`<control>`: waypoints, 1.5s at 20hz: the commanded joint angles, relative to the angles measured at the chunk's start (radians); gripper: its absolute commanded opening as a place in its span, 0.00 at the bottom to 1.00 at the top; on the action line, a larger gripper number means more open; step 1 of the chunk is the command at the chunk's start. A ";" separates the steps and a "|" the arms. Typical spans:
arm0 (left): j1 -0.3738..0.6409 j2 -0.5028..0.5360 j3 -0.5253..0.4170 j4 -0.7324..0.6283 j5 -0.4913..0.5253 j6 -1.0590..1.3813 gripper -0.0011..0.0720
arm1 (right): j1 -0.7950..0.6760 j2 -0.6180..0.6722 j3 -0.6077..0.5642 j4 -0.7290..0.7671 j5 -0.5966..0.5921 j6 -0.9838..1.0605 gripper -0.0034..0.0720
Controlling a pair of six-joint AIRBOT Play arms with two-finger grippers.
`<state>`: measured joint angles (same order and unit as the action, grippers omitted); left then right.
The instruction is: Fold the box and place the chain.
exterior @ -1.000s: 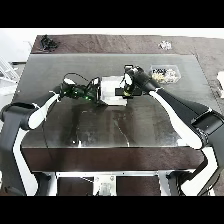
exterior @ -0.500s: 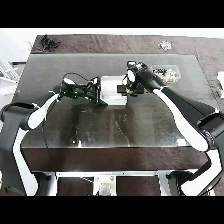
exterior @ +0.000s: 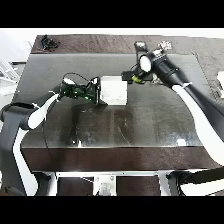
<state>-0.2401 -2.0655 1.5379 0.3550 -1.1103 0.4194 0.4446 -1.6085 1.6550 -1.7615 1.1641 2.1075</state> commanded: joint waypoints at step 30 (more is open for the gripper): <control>-0.001 0.000 0.000 0.000 0.000 0.000 0.50 | -0.556 -0.405 0.219 0.461 -0.199 -0.576 0.34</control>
<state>-0.2401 -2.0655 1.5379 0.3553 -1.1107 0.4194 -0.1116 -2.0052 1.8721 -1.3029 0.9539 1.5337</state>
